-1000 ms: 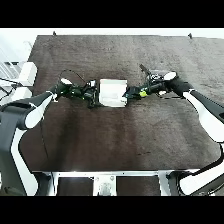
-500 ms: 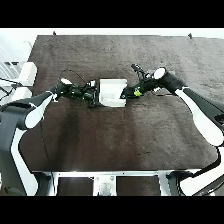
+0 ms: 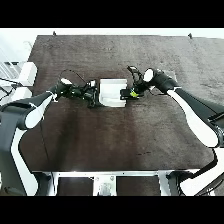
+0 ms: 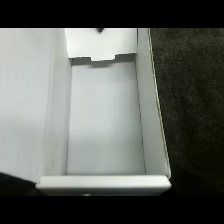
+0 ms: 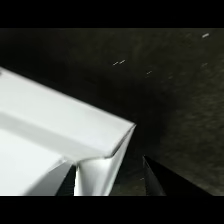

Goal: Fold the box and place the chain.

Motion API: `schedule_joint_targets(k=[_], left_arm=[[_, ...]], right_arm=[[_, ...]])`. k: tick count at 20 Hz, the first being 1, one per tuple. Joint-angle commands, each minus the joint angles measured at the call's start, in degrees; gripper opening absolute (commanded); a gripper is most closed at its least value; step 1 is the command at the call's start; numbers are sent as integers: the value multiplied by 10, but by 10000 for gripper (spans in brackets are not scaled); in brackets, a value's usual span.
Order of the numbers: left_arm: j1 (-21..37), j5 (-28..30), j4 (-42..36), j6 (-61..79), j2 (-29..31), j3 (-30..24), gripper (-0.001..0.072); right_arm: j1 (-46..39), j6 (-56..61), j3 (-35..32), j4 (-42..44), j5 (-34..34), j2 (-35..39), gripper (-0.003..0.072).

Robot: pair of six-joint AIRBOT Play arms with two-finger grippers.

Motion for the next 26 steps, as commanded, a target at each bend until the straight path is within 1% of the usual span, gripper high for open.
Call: schedule_joint_targets(k=[1, 3, 8, 9, 10, 12, 13, 15, 18, 21, 22, 23, 25, 26], left_arm=[[0, -1, 0, 0, 0, 0, 347], [0, -1, 0, 0, 0, 0, 347], [0, -1, -1, 0, 0, 0, 347], [0, -1, -1, 0, 0, 0, 347], [0, -1, -1, 0, 0, 0, 347], [0, -1, -1, 0, 0, 0, 347], [0, -1, -1, 0, 0, 0, 348], [0, -1, -1, 0, 0, 0, 347], [0, -1, -1, 0, 0, 0, 347], [0, -1, -1, 0, 0, 0, 347], [0, -1, -1, 0, 0, 0, 347], [0, -1, -1, 0, 0, 0, 347], [0, -1, -1, 0, 0, 0, 347], [0, -2, -1, 0, 0, 0, 347]], right_arm=[[22, 81, 29, -107, 26, -17, 477], [36, 109, 43, -145, 35, -19, 474], [65, 148, 71, -175, 67, -23, 472], [68, 157, 77, -179, 75, -26, 457], [69, 174, 87, -181, 88, -31, 414], [76, 200, 104, -180, 111, -41, 395], [81, 207, 110, -184, 119, -45, 351], [85, 223, 115, -184, 122, -52, 351], [85, 250, 115, -185, 143, -67, 311], [86, 279, 116, -185, 140, -77, 307], [86, 285, 118, -185, 139, -80, 230], [86, 294, 118, -186, 139, -81, 204], [85, 314, 118, -185, 140, -83, 186], [85, 318, 118, -186, 140, -83, 159]])
